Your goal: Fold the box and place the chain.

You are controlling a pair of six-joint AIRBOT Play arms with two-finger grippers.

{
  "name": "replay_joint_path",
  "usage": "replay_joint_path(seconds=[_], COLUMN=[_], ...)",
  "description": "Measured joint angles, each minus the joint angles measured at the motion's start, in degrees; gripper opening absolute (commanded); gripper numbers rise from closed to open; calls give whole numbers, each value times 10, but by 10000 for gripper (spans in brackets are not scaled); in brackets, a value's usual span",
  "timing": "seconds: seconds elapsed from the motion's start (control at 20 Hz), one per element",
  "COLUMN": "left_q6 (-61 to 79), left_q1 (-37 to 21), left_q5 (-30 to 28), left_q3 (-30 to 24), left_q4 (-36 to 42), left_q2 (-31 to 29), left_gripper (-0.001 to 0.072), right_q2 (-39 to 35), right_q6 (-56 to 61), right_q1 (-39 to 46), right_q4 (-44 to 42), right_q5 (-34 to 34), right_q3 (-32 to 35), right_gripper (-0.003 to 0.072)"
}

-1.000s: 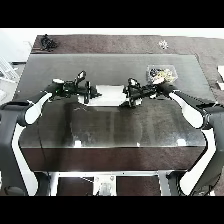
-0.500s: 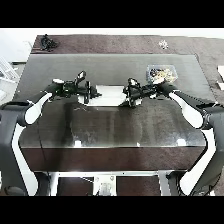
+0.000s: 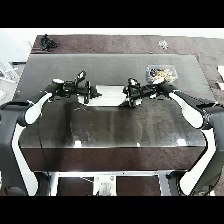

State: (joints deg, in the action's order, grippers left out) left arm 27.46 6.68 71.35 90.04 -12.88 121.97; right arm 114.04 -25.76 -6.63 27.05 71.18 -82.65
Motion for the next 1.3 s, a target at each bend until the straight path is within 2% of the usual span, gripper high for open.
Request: replay_joint_path(seconds=[1.0, 1.1, 1.3], left_q6=[0, 0, 0], left_q1=[0, 1, 0], left_q5=[0, -13, 2], left_q3=[0, 3, 16], left_q4=[1, -14, 11], left_q2=[0, 0, -2], left_gripper=[22, 339, 327], right_q2=[0, 0, 0], right_q6=[0, 0, 0], right_q1=[0, 0, 0], right_q4=[0, -1, -1], right_q5=[0, 0, 1], right_q3=[0, 0, 0], right_gripper=[579, 579, 579])
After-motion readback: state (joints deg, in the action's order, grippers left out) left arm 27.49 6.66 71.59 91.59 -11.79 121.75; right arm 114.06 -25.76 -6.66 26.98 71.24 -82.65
